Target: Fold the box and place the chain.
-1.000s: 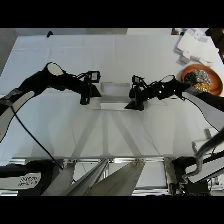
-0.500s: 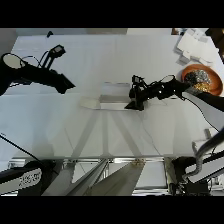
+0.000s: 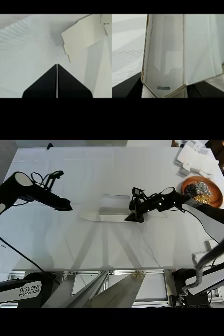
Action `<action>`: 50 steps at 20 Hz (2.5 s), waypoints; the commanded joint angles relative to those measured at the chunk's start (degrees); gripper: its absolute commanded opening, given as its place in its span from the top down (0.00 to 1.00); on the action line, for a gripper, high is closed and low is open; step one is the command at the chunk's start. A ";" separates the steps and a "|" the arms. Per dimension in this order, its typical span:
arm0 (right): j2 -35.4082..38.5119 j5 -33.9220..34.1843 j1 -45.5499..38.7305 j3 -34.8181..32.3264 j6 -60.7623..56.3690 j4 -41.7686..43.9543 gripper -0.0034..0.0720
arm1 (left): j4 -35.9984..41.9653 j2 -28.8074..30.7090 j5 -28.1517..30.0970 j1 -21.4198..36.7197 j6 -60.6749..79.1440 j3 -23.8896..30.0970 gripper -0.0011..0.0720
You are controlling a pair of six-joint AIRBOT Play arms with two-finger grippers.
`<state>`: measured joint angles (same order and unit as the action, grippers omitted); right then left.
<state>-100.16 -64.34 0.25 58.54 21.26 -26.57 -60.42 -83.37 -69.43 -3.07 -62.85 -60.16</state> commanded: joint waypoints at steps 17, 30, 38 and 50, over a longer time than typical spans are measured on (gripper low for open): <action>-0.02 -0.02 0.02 0.07 0.00 0.02 0.35 | 3.08 -4.66 -1.86 2.32 -4.28 0.07 0.97; -0.02 -0.02 0.02 0.07 0.00 0.02 0.35 | 12.11 -9.60 1.88 -1.05 -1.40 0.35 0.97; -0.02 -0.02 0.02 0.07 0.00 0.02 0.35 | 17.18 -9.60 8.39 -6.45 1.68 0.35 0.97; -0.02 -0.02 0.02 0.07 0.00 0.02 0.35 | 31.30 -9.20 6.14 -7.48 11.45 0.33 0.75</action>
<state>-100.16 -64.36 0.25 58.57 21.28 -26.57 -33.91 -92.60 -62.65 -10.39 -54.00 -59.81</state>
